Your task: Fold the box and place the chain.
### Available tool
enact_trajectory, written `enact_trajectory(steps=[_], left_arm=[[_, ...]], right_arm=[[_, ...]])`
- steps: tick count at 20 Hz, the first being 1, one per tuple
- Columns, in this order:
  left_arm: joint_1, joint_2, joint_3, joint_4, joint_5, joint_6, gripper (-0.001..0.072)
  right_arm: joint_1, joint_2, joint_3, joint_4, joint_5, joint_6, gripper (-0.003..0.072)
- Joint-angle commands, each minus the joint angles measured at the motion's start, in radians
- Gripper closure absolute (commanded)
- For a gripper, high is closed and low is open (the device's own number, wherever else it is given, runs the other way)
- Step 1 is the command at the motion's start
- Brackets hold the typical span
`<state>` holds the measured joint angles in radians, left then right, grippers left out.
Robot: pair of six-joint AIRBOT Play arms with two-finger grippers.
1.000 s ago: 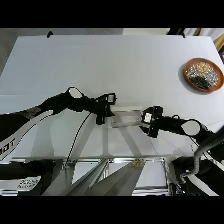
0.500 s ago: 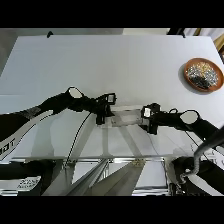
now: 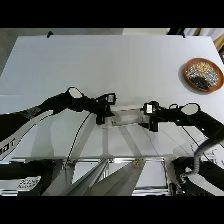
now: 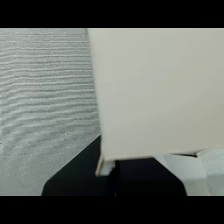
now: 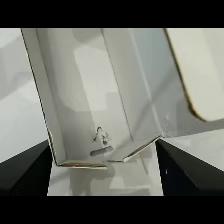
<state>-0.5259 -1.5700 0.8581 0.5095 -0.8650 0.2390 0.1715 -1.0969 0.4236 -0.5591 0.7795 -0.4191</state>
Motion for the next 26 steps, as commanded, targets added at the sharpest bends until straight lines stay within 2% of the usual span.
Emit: enact_trajectory(steps=[1,9,15,26], left_arm=[[0.0,0.001,0.0,0.0,0.0,0.0,0.0701],[0.0,0.001,0.0,0.0,0.0,0.0,0.0701],[0.0,0.001,0.0,0.0,0.0,0.0,0.0701],[0.0,0.001,0.0,0.0,0.0,0.0,0.0701]], right_arm=[[-0.005,-0.013,0.005,0.039,0.021,-0.059,-0.0017],[-0.004,-0.074,0.014,0.059,0.046,-0.081,-0.0005],[-0.004,-0.1,0.014,0.058,0.042,-0.091,0.0048],[0.039,-0.192,0.054,0.096,0.069,-0.126,0.0054]])
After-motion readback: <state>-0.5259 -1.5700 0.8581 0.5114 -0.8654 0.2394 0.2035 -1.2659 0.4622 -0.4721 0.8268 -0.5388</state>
